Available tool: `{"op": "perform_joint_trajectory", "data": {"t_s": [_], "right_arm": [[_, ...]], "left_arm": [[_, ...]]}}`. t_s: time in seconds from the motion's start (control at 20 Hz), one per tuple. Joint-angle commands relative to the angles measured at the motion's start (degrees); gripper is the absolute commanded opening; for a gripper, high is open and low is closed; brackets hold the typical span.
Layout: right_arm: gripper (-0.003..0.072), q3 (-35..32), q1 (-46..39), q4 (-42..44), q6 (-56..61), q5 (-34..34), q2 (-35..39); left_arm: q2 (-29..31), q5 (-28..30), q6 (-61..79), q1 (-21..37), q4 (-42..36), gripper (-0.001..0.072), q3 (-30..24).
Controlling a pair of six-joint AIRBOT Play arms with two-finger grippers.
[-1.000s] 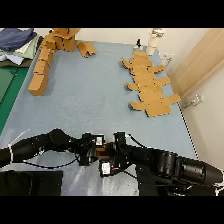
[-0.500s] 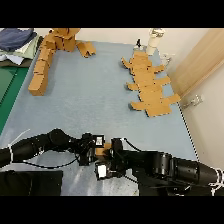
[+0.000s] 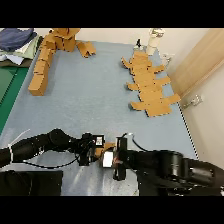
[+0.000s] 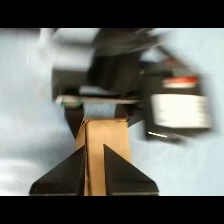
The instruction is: Fold the box.
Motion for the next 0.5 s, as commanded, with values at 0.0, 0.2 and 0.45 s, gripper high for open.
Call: {"op": "perform_joint_trajectory", "data": {"t_s": [0.0, 0.2, 0.45], "right_arm": [[0.0003, 2.6, -1.1, -0.2, 37.7, -11.0, 7.1], [0.0001, -0.6, -2.2, 8.6, 59.3, -22.4, 9.2], [0.0001, -16.7, -2.1, 27.3, 64.5, 14.4, 8.8]], "left_arm": [[0.0, 0.0, 0.0, 0.0, 0.0, 0.0529, 0.0], [0.0, 0.0, 0.0, 0.0, 0.0, 0.0529, 0.0], [0.0, 0.0, 0.0, 0.0, 0.0, 0.0529, 0.0]]}}
